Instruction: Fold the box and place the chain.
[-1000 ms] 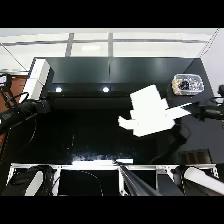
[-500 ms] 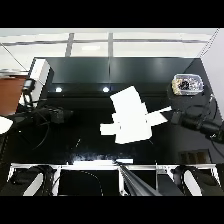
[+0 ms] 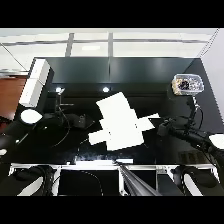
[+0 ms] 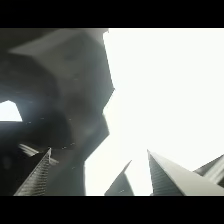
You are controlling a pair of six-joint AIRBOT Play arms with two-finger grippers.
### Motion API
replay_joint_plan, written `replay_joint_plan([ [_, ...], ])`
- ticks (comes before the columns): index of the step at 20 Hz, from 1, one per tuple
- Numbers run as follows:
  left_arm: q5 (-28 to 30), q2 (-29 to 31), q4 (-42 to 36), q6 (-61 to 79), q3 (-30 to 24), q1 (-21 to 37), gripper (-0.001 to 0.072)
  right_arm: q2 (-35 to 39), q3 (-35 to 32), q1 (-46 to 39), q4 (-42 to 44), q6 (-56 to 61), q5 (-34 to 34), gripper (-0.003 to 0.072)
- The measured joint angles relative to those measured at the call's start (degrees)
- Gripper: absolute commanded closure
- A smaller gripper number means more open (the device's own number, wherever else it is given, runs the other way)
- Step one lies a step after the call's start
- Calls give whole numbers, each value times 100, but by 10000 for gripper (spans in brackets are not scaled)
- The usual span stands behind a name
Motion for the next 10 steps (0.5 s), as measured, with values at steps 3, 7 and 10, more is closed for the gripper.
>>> replay_joint_plan([
  [3, 22, -625, -890, 643, 63, -63, 3, 15, -28, 129, 17, 0, -111, 673],
  [7, -232, -1499, -1620, 1373, 472, -103, 4, 17, -39, 188, 22, 26, -173, 674],
  [10, -850, -2175, -1808, 1888, 957, -151, 11, 17, -39, 199, 26, 48, -188, 673],
])
